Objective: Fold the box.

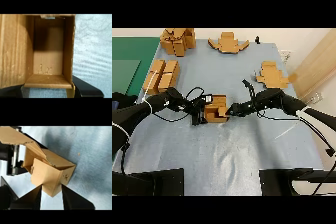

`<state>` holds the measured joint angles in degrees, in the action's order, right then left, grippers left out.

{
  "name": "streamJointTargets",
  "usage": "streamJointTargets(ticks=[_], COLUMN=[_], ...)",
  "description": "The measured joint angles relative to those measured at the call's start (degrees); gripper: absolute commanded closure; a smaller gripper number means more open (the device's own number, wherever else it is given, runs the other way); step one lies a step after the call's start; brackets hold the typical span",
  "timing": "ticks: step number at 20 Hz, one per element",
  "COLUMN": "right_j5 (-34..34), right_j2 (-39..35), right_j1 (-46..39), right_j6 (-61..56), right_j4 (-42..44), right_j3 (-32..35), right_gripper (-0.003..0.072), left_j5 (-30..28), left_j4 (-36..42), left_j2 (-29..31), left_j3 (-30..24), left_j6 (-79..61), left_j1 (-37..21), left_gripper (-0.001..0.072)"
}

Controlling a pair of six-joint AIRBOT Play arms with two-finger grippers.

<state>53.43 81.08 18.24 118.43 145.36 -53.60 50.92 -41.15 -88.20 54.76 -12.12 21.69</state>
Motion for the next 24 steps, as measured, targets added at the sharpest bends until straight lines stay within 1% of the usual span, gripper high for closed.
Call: streamJointTargets(ticks=[4,7,15,19,24], right_j5=[-1.3,-1.4,4.7,5.6,9.1], right_j2=[0.0,0.6,5.6,8.4,12.6], right_j1=[3.7,6.2,13.0,16.0,18.9], right_j6=[-10.5,-18.1,-42.3,-50.0,-57.2], right_j4=[-11.9,-17.8,-34.8,-40.3,-45.1], right_j3=[-4.0,-7.5,-16.7,-20.7,-25.2], right_gripper=[0.0299,0.0299,0.0299,0.0299,0.0299], left_j5=[0.0,0.0,0.0,-0.1,-0.3], left_j4=[0.0,0.0,0.0,0.0,0.0], left_j2=[0.0,0.0,0.0,0.0,0.0], left_j3=[0.0,0.0,0.0,0.0,0.0], left_j6=[0.0,0.0,0.0,0.0,-0.1], left_j1=[0.0,0.0,0.0,0.0,0.0], left_gripper=[0.0543,0.0543,0.0543,0.0543,0.0543])
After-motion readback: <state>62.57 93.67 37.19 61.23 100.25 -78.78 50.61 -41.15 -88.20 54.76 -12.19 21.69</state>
